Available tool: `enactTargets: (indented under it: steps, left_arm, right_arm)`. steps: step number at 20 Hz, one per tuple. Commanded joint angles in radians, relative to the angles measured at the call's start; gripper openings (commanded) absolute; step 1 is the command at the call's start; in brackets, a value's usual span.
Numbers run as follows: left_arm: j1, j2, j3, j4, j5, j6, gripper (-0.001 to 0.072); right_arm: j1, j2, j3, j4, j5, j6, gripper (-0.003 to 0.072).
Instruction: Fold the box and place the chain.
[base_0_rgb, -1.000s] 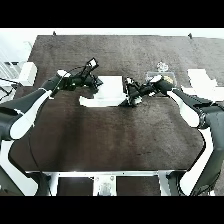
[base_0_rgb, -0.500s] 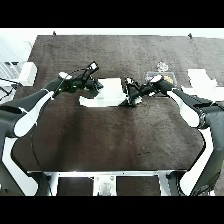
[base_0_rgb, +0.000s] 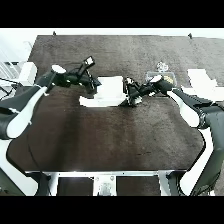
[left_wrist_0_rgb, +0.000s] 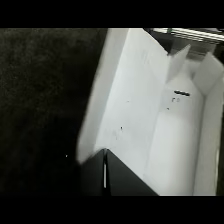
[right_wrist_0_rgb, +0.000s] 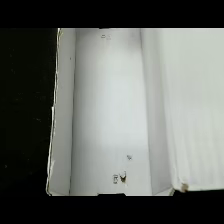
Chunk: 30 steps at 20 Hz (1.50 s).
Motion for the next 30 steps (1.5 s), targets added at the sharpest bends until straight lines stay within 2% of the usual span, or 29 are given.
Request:
enactTargets:
  steps: [1, 2, 3, 5, 7, 8, 11, 14, 22, 30]
  left_arm:
    - [0.034, 0.1, 0.022, 0.129, -0.171, -0.053, 0.0057]
    - [0.034, 0.123, 0.025, 0.187, -0.188, -0.086, 0.0331]
    - [0.032, 0.14, 0.026, 0.24, -0.192, -0.143, 0.0511]
    - [0.023, 0.14, 0.019, 0.309, -0.232, -0.183, 0.0516]
    - [-0.005, 0.14, -0.018, 0.402, -0.229, -0.182, 0.0528]
    - [-0.027, 0.14, -0.048, 0.447, -0.198, -0.183, 0.0708]
    - [-0.074, 0.14, -0.123, 0.483, -0.06, -0.179, 0.072]
    - [-0.076, 0.14, -0.133, 0.482, 0.008, -0.182, 0.072]
    - [-0.076, 0.046, -0.13, 0.466, 0.013, -0.136, 0.072]
    - [-0.076, 0.038, -0.124, 0.406, 0.028, -0.098, 0.072]
  right_arm:
    - [0.0, 0.0, 0.0, 0.0, 0.0, 0.001, 0.0558]
    - [0.0, 0.0, 0.0, 0.0, 0.0, 0.001, 0.0557]
    - [0.001, 0.0, 0.0, 0.0, 0.0, 0.001, 0.0557]
    - [0.001, 0.0, 0.0, 0.0, 0.0, 0.001, 0.0557]
    - [0.001, 0.0, 0.0, 0.001, 0.0, 0.001, 0.0557]
    - [0.001, 0.0, 0.0, 0.0, 0.0, 0.0, 0.0558]
    - [0.001, 0.0, 0.0, 0.0, 0.0, 0.001, 0.0557]
    - [0.001, 0.0, 0.0, 0.0, 0.0, 0.001, 0.0557]
    - [0.001, 0.0, 0.0, 0.001, 0.0, 0.001, 0.0557]
    - [0.001, 0.0, 0.0, 0.0, 0.0, 0.001, 0.0558]
